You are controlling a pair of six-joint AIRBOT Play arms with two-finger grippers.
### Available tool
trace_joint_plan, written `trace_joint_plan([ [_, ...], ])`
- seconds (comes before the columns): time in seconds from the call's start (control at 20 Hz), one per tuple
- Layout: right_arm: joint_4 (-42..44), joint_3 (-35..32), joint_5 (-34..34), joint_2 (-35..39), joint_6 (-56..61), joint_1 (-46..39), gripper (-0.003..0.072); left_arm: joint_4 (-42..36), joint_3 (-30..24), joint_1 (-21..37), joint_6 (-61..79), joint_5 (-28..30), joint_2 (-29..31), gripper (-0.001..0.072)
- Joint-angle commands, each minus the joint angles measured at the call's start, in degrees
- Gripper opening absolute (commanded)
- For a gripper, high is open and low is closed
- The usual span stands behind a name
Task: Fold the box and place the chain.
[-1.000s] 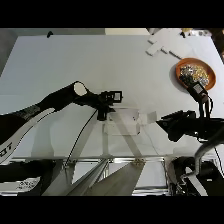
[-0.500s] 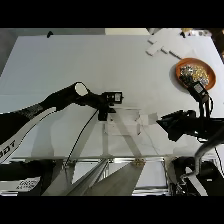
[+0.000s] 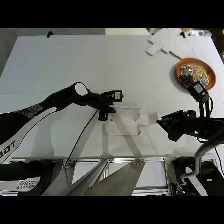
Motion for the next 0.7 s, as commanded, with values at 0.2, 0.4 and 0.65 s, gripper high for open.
trace_joint_plan([
  [0.2,0.0,0.0,0.0,0.0,0.0,0.0,0.03,-2.1,0.0,0.0,-5.2,1.7,0.0,0.0007],
  [0.4,-0.4,0.0,0.0,0.0,0.0,0.0,0.03,-1.9,0.0,0.0,-5.3,1.7,0.0,0.001],
  [0.65,-0.4,0.0,0.0,0.0,0.0,0.0,0.03,-1.9,0.0,0.0,-5.1,1.5,0.0,0.0011],
])
